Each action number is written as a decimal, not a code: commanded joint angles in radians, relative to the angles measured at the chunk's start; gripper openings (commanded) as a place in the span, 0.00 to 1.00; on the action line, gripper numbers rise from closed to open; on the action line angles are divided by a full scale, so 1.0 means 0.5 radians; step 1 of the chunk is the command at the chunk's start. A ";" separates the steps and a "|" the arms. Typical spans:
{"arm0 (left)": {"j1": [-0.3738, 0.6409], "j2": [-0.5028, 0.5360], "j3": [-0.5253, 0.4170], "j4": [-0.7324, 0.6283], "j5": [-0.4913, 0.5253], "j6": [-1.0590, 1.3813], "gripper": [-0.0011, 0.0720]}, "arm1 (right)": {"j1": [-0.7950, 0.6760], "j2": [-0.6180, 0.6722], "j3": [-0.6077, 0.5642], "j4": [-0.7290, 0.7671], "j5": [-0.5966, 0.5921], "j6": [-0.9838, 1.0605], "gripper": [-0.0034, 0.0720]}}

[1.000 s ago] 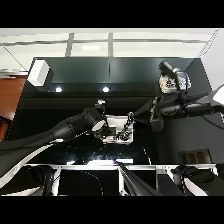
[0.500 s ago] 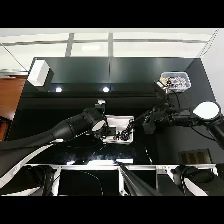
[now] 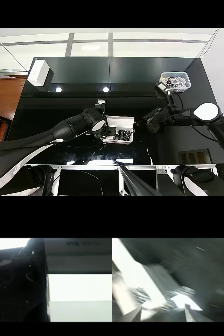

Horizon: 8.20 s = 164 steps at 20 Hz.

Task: Fold the box and place the chain.

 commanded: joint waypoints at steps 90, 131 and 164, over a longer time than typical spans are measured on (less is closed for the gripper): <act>0.001 0.000 0.000 0.002 0.012 0.001 0.06 | 0.372 0.263 0.445 0.308 0.223 0.369 0.06; 0.001 0.000 0.008 -0.003 0.051 -0.243 0.07 | -0.139 0.298 0.610 -0.286 0.573 0.558 0.42; 1.009 0.462 -0.818 -1.815 0.434 5.048 0.99 | -0.278 0.304 0.610 -0.270 0.593 0.590 0.42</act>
